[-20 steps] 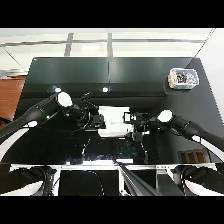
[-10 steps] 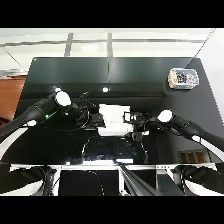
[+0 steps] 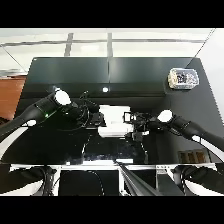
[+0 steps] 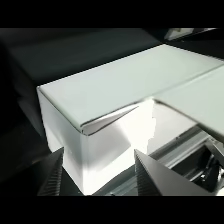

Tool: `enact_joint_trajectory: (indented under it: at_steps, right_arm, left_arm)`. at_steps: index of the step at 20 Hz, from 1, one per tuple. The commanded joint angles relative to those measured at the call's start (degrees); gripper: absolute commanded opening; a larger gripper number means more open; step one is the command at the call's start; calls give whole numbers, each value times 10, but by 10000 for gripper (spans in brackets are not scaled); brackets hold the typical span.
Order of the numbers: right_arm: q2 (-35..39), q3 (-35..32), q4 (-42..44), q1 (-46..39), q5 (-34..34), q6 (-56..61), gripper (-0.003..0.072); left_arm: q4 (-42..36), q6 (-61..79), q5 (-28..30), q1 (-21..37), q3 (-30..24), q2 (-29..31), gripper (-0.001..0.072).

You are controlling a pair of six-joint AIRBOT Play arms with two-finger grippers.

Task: Fold the box and place the chain.

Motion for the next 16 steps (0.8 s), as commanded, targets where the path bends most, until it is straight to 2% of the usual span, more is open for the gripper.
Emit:
enact_joint_trajectory:
  at_steps: [1,8,10,11,13,16]
  right_arm:
    - [0,0,0,0,0,1,481]
    - [0,0,0,0,0,1,482]
    - [0,0,0,0,0,1,481]
    - [0,0,0,0,0,1,481]
    - [0,0,0,0,0,1,482]
    - [0,0,0,0,0,1,481]
  left_arm:
    - [77,-57,4,-12,0,0,514]
    - [161,-132,18,-49,24,-2,512]
    - [207,-177,9,-68,41,-9,506]
    - [223,-188,4,-78,49,-14,495]
    - [231,-193,-8,-95,70,-28,401]
    - [232,-211,-25,-114,94,-40,401]
